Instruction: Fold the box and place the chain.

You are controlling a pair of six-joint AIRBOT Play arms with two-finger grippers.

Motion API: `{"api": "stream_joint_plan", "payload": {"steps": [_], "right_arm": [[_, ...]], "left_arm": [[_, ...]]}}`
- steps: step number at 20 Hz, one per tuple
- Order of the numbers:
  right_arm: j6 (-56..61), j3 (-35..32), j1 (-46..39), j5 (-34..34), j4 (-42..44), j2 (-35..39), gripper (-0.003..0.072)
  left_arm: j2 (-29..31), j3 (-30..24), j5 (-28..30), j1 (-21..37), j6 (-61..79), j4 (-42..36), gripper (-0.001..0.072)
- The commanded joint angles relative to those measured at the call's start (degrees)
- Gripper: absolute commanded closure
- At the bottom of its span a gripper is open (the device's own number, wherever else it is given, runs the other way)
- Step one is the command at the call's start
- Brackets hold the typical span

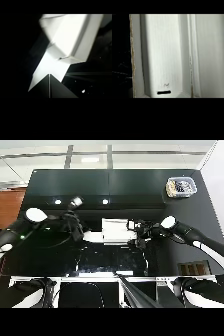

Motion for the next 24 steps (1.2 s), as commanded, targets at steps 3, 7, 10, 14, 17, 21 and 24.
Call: {"api": "stream_joint_plan", "payload": {"steps": [3,7,10,14,17,21,24], "right_arm": [[0.0,0.0,0.0,0.0,0.0,0.0,0.0498],[0.0,0.0,0.0,0.0,0.0,0.0,0.0498],[0.0,0.0,0.0,0.0,0.0,0.0,0.0498],[0.0,0.0,0.0,0.0,0.0,0.0,0.0498],[0.0,0.0,0.0,0.0,0.0,0.0,0.0498],[0.0,0.0,0.0,0.0,0.0,0.0,0.0498],[0.0,0.0,0.0,0.0,0.0,0.0,0.0498]], "left_arm": [[0.6,-4.0,-4.9,19.1,-27.2,-10.2,0.0686],[-8.6,-7.4,-11.5,22.4,-29.6,-15.2,0.0687],[-14.1,-7.3,-7.1,15.2,-30.3,-15.4,0.0688],[-15.9,-4.9,-5.1,5.5,-31.3,-13.7,0.0688],[-16.1,-2.2,-8.0,3.3,-32.5,-11.1,0.0688],[-16.1,0.3,-10.6,3.2,-32.5,-11.1,0.0687],[-16.1,1.0,-10.8,3.8,-32.5,-9.2,0.0688]]}}
